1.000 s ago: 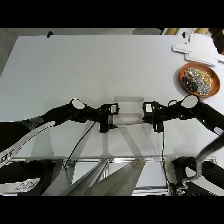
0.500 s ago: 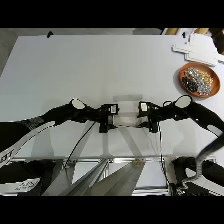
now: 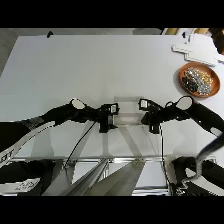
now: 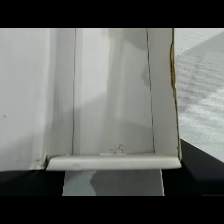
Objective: Fold the box and place the chain.
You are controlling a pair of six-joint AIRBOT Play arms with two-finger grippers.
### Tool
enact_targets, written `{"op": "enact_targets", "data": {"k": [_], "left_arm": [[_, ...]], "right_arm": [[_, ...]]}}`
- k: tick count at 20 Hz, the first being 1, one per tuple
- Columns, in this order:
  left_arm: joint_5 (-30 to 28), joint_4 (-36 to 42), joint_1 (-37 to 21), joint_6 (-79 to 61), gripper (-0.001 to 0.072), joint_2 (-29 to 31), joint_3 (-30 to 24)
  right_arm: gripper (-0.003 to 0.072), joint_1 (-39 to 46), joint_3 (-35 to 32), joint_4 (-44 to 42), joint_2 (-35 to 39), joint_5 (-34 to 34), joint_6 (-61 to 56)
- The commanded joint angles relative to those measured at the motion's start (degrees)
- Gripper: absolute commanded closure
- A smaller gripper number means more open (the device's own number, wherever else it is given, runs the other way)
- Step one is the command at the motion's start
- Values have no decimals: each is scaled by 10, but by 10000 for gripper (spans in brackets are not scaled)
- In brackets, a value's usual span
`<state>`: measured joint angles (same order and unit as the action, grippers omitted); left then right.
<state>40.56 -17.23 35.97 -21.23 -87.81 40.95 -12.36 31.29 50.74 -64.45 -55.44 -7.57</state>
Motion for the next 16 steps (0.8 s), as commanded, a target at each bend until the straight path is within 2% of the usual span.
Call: {"op": "enact_targets", "data": {"k": [1, 6, 8, 11, 13, 16], "left_arm": [[0, -2, 0, -2, 503, 0, 0], [0, -2, 0, -2, 503, 0, 0], [0, -2, 0, -2, 503, 0, 0], [0, -2, 0, -2, 503, 0, 0], [0, -2, 0, -2, 503, 0, 0], [0, -2, 0, -2, 503, 0, 0]], "right_arm": [[667, 29, 0, 19, 51, -1, -162], [667, 185, 0, -139, 123, 0, -243], [667, 252, 0, -110, 121, -1, -343], [667, 304, 0, -10, 110, 9, -483], [667, 296, 0, 21, 85, 6, -521], [667, 252, -6, 21, 21, -25, -522]]}}
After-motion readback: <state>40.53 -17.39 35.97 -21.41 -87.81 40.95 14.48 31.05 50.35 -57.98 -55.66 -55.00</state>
